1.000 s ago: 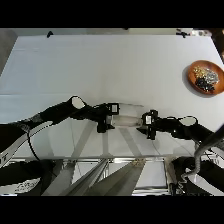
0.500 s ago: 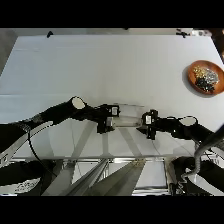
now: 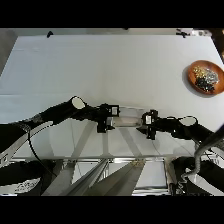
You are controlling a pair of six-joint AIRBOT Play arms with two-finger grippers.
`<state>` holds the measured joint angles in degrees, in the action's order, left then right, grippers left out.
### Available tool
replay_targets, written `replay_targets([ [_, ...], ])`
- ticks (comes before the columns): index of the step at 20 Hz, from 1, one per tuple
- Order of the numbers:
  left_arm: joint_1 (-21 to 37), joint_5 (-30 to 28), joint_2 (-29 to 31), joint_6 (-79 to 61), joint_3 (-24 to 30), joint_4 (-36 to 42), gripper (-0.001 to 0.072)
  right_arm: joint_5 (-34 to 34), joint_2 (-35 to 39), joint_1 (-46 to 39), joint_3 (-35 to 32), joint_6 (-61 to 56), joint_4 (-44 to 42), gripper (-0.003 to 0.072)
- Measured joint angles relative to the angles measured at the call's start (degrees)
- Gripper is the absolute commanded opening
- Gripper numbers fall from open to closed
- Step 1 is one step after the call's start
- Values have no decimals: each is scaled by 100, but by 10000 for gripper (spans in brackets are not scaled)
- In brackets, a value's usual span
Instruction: Fold the box and place the chain.
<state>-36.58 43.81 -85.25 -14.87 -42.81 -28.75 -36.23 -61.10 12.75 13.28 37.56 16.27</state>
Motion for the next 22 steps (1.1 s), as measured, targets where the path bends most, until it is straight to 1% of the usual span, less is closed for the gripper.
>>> replay_targets([
  [22, 4, 190, 0, -13, -2, -4, 354, -31, 0, 0, -2, 0, 2, 401],
])
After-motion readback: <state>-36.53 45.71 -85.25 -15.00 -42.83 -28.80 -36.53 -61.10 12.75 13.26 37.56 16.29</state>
